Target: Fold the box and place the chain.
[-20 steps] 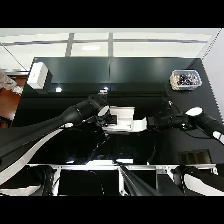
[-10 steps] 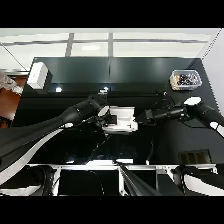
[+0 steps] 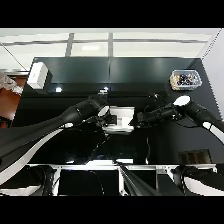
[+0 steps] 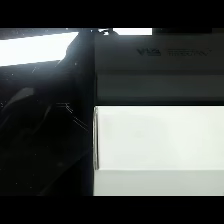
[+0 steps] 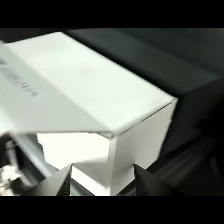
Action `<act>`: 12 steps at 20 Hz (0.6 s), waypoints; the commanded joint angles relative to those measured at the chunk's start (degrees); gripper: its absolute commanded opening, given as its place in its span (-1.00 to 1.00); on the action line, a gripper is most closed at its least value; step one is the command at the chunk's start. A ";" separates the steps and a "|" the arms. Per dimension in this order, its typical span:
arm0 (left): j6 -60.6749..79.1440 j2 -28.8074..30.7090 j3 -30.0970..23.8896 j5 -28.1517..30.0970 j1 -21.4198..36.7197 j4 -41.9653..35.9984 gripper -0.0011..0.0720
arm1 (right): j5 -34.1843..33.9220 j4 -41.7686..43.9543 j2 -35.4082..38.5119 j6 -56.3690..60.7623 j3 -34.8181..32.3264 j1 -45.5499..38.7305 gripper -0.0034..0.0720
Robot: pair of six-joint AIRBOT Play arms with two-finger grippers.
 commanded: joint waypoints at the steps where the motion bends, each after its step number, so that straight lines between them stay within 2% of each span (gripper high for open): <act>1: 0.00 -0.02 0.02 0.04 0.07 0.02 -0.89 | -4.44 -8.68 -0.02 10.12 3.85 4.61 0.19; 4: 0.00 -0.02 0.02 -0.24 0.04 0.00 -0.89 | -6.19 -18.97 -0.04 24.04 7.65 9.70 0.19; 7: 0.00 -0.02 0.02 0.11 0.02 0.00 -0.89 | -4.55 -32.24 -0.04 37.83 11.91 15.15 0.19; 10: 0.00 -0.02 0.02 0.07 0.00 0.00 -0.89 | -5.70 -42.60 -0.24 46.73 14.32 20.13 0.19; 12: 0.00 -0.02 0.02 0.09 0.00 0.00 -0.89 | -3.15 -47.19 -0.87 49.37 15.67 23.37 0.19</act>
